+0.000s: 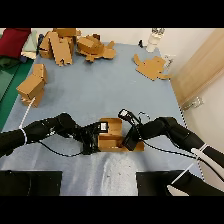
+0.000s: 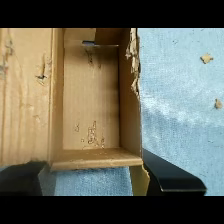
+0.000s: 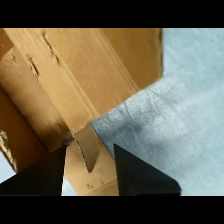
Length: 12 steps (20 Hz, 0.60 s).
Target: Fold the box.
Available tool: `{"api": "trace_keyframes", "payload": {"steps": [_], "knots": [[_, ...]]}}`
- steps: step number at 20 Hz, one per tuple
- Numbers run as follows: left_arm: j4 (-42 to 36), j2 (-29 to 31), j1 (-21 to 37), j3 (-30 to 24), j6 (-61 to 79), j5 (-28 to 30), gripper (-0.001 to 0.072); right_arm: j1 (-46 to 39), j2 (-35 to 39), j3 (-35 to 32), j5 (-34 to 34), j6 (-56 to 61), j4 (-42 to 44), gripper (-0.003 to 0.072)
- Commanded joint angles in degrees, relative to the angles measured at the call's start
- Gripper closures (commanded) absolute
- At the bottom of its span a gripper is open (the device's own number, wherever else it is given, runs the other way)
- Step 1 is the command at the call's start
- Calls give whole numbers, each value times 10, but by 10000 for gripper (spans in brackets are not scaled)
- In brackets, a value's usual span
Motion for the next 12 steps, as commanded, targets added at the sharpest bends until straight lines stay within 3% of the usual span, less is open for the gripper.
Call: {"api": "trace_keyframes", "payload": {"steps": [1,2,4,8,10,12], "knots": [[0,0,0,0,0,1,378,8,-9,4,-24,-14,43,248],[0,0,0,0,0,2,378,16,-9,4,-32,-14,43,253],[0,0,0,0,0,4,377,31,-9,4,-34,-14,43,341],[0,0,0,0,0,4,377,36,-16,4,-19,-14,45,344],[0,0,0,0,0,4,377,36,-23,4,-19,-14,49,419],[0,0,0,0,0,4,378,36,-28,4,-17,-14,50,421]]}}
